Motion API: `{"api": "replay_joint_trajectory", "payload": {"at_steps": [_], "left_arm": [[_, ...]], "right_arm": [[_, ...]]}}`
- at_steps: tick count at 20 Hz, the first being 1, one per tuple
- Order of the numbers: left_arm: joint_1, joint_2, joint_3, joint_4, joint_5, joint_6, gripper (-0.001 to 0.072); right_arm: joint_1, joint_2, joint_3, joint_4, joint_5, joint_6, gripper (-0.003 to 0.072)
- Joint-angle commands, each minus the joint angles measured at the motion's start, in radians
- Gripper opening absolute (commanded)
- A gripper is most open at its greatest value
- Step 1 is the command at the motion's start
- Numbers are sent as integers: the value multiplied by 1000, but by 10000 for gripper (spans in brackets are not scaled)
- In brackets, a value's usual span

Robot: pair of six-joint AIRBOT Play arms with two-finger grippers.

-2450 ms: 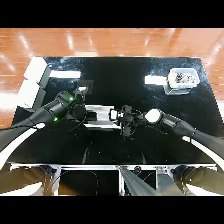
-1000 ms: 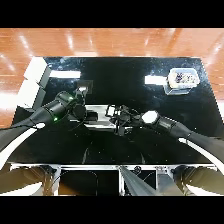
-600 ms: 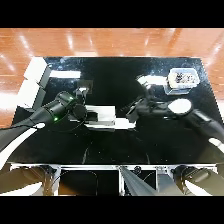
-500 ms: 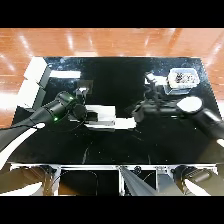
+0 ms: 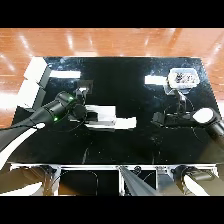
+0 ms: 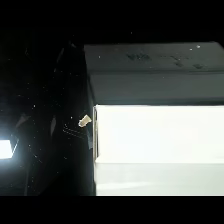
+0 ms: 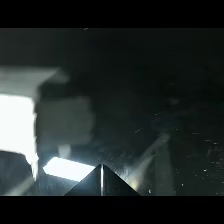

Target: Fold the box and place the chain.

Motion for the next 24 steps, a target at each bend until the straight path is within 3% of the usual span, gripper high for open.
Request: {"api": "replay_joint_trajectory", "payload": {"at_steps": [1,5,8,13,19,21,22,24], "left_arm": [[0,0,0,-3,-7,0,21],[0,0,0,-14,-7,0,21],[0,0,0,-13,-7,0,21],[0,0,0,-13,-7,0,21],[-5,0,0,-13,-13,1,21],[-6,-1,0,-13,-19,0,21],[-6,-1,0,-13,-18,1,21],[-6,-1,0,-13,-17,1,21]], "right_arm": [[72,-36,-47,94,-164,166,33],[163,-171,-46,232,-236,167,33],[213,-249,-21,289,-224,105,33],[283,-289,54,331,-269,71,34],[314,-311,107,331,-243,53,37],[323,-311,129,331,-236,41,479],[326,-311,142,331,-224,30,539],[328,-311,165,331,-193,10,539]]}}
